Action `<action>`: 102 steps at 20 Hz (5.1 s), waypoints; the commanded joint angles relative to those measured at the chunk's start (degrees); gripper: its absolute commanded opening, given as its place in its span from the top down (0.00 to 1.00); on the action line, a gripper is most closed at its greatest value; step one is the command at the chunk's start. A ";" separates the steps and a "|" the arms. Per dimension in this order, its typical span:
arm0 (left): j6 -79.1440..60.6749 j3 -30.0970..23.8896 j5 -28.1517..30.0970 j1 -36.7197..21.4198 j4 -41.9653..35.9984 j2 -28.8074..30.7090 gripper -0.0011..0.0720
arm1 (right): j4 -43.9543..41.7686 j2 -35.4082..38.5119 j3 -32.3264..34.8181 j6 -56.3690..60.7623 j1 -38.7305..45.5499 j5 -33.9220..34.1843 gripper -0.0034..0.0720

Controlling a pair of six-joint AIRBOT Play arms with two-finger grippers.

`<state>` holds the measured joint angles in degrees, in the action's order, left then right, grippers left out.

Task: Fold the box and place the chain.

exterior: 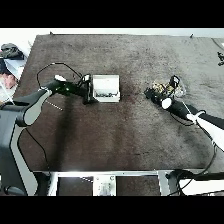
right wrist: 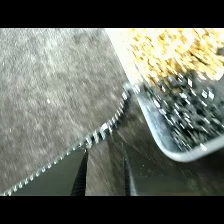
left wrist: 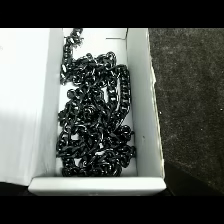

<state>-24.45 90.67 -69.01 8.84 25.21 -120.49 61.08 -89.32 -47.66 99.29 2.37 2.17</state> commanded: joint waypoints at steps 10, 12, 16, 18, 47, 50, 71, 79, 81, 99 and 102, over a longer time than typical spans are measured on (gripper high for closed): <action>-0.02 0.02 0.02 -0.02 0.02 0.04 0.42 | 1.31 1.36 -6.08 1.99 -4.39 -1.62 0.98; -0.02 0.02 0.02 -0.02 0.02 0.04 0.42 | 2.23 7.02 -6.08 0.72 -8.55 -1.95 0.98; -0.02 0.02 0.00 -0.02 0.00 0.04 0.42 | 4.79 18.10 -6.08 0.76 -17.35 1.20 0.98; -0.02 0.02 0.02 -0.02 0.02 0.04 0.42 | 4.74 20.87 -6.23 0.81 -21.59 7.15 0.98; -0.02 0.02 0.00 -0.02 0.00 0.04 0.42 | 14.58 19.37 7.15 6.86 -3.02 -18.18 0.57; -0.02 0.02 0.02 -0.02 0.00 0.04 0.42 | 13.77 15.76 9.05 7.50 0.04 -13.00 0.57; -0.02 0.02 0.02 -0.02 0.00 0.04 0.42 | 3.80 -1.03 -1.84 7.45 0.87 -4.15 0.88; -0.02 0.02 0.02 -0.02 0.00 0.04 0.42 | 8.81 17.84 -2.21 6.82 -11.67 -3.76 0.98; -0.02 0.02 0.02 -0.02 0.00 0.04 0.42 | 9.11 22.23 -2.21 6.82 -16.20 -0.83 0.98; -0.02 0.02 0.02 -0.02 0.00 0.04 0.42 | 12.04 8.02 -11.91 7.21 -29.64 -0.52 0.97; -0.02 0.02 -0.02 -0.02 0.00 0.04 0.42 | 14.84 6.84 -11.91 6.82 -29.18 -1.18 0.60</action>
<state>-24.45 90.67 -69.01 8.84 25.21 -120.49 73.71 -80.62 -59.46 106.37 -27.03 2.74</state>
